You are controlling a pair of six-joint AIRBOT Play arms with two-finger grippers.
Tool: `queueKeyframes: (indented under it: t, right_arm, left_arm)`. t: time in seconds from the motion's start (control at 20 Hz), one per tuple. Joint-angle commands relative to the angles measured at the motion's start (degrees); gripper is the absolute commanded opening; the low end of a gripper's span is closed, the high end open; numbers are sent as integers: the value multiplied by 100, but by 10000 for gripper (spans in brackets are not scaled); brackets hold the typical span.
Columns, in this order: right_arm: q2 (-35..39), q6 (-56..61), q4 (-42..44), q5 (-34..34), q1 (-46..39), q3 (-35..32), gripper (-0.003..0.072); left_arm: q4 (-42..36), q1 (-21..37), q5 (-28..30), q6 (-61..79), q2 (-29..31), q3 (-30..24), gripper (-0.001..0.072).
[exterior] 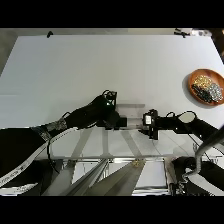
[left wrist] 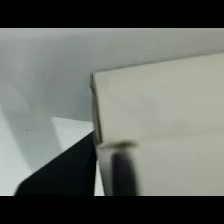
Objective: Fold the box and place the chain.
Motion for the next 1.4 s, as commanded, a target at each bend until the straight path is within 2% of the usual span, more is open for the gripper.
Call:
queueKeyframes:
  t: [0.0, 0.3, 0.35, 0.4, 0.45, 0.75, 0.8, 0.85, 0.9, 0.95, 1.15, 1.2, 1.3, 1.35]
  right_arm:
    - [-2, 4, 2, 4, 4, -2, 415]
    - [-2, 4, 2, 7, 4, -2, 415]
    - [-2, 4, 2, 4, 4, -2, 415]
    - [-2, 4, 2, 4, 4, -2, 415]
    - [-2, 4, 2, 4, 4, -2, 415]
    - [-2, 4, 2, 7, 4, -2, 415]
    - [-2, 4, 2, 4, 4, -2, 415]
    - [-2, 4, 2, 4, 4, -2, 415]
    - [-2, 4, 2, 4, 4, -2, 415]
    - [-2, 4, 2, 4, 4, -2, 415]
    - [-2, 4, 2, 7, 4, -2, 415]
    - [-2, 4, 2, 4, 4, -2, 415]
    - [-2, 4, 2, 4, 4, -2, 415]
    - [-2, 4, 2, 4, 7, -2, 415]
  left_arm:
    - [85, 9, -2, -26, 4, 2, 296]
    - [184, 0, -48, -28, 4, 2, 266]
    - [210, -15, -59, -31, 2, 2, 238]
    - [238, -24, -90, -28, 2, 2, 141]
    - [260, -37, -90, -28, 0, 2, 9]
    - [264, -74, -85, 31, 59, 2, 13]
    - [264, -76, -81, 85, 116, 2, 28]
    - [258, -76, -81, 282, 208, 2, 156]
    - [258, -70, -42, 616, 321, 2, 328]
    - [275, -61, 13, 907, 439, 2, 431]
    - [299, 2, 291, 1574, 920, 2, 441]
    - [295, 2, 420, 1908, 1051, 2, 471]
    - [297, 2, 647, 2791, 1364, 2, 630]
    - [299, 17, 704, 3359, 1543, -2, 650]
